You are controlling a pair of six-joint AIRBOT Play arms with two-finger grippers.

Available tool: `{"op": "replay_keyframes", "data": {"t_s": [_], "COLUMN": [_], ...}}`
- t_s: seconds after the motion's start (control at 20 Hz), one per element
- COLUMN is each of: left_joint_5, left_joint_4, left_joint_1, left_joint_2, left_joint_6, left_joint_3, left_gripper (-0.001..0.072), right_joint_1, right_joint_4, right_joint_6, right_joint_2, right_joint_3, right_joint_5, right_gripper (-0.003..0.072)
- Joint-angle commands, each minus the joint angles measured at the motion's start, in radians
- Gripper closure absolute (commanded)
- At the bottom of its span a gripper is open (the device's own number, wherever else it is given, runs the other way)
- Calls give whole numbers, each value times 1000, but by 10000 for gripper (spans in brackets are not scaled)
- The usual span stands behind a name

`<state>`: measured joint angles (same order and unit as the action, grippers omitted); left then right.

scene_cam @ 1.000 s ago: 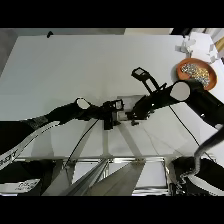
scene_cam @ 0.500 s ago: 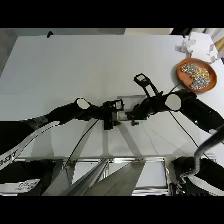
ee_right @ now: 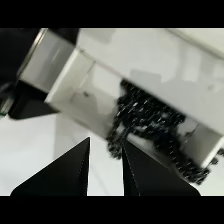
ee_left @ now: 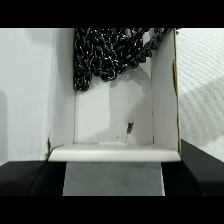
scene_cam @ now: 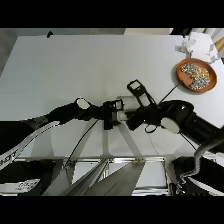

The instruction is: Fold the box and place the chain.

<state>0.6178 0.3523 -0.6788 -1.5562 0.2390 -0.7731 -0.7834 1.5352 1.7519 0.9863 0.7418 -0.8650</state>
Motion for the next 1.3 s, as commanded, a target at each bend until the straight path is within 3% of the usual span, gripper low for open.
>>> {"op": "replay_keyframes", "data": {"t_s": [0.0, 0.05, 0.3, 0.5, 0.8, 0.9, 1.0, 1.25], "left_joint_5": [0, 0, 0, 0, 0, 0, 0, 0], "left_joint_4": [0, 0, 0, 0, 0, 0, 0, 0], "left_joint_1": [0, 0, 0, 0, 0, 0, 0, 0], "left_joint_2": [0, 0, 0, 0, 0, 0, 0, 0], "left_joint_6": [0, 0, 0, 0, 0, 0, 0, 0], "left_joint_3": [0, 0, 0, 0, 0, 0, 0, 0], "left_gripper": [457, 457, 457, 457, 457, 457, 457, 457], "right_joint_1": [-147, -150, -150, -150, -150, -150, -150, -150], "right_joint_4": [238, 244, 237, 236, 209, 210, 211, 225], "right_joint_6": [314, 374, 496, 544, 555, 556, 556, 555], "right_joint_2": [14, 26, 72, 124, 142, 164, 198, 215], "right_joint_3": [-24, -43, -132, -138, -138, -138, -138, -138], "right_joint_5": [-93, -98, -30, 101, 148, 182, 171, 162], "right_gripper": [357, 273, 281, 351, 356, 397, 402, 511]}}
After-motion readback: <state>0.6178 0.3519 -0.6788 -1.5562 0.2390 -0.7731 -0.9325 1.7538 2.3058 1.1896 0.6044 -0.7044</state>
